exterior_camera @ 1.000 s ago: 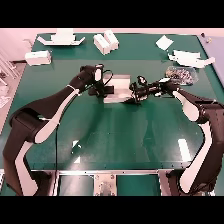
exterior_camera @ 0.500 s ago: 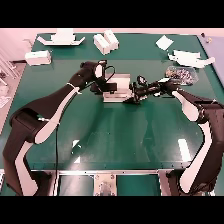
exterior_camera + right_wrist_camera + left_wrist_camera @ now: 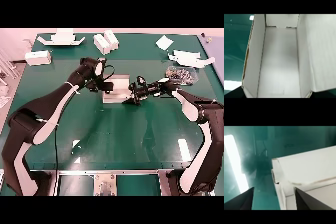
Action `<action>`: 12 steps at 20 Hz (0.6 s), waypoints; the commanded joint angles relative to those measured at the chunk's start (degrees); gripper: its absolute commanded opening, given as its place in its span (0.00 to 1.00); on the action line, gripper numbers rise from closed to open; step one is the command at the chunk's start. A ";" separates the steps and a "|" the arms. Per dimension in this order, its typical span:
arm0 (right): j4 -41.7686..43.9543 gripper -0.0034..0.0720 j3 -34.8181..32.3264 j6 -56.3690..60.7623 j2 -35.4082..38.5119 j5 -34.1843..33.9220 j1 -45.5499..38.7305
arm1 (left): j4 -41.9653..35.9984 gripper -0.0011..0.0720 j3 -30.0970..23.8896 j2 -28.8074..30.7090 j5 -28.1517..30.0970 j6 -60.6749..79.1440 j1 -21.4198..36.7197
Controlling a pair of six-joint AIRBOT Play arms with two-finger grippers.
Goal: Fold the box and place the chain.
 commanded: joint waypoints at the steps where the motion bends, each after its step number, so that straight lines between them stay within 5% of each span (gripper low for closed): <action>1: 0.02 0.77 0.02 0.02 0.02 0.02 -0.04 | 3.48 0.95 0.31 2.47 0.26 3.78 0.02; 8: 0.02 0.77 0.02 0.02 0.02 0.02 -0.04 | 7.48 0.98 0.39 11.39 -0.55 24.26 1.33; 12: 0.02 0.77 0.02 0.02 0.02 0.02 -0.04 | -1.38 0.98 0.39 12.66 -1.84 36.22 7.15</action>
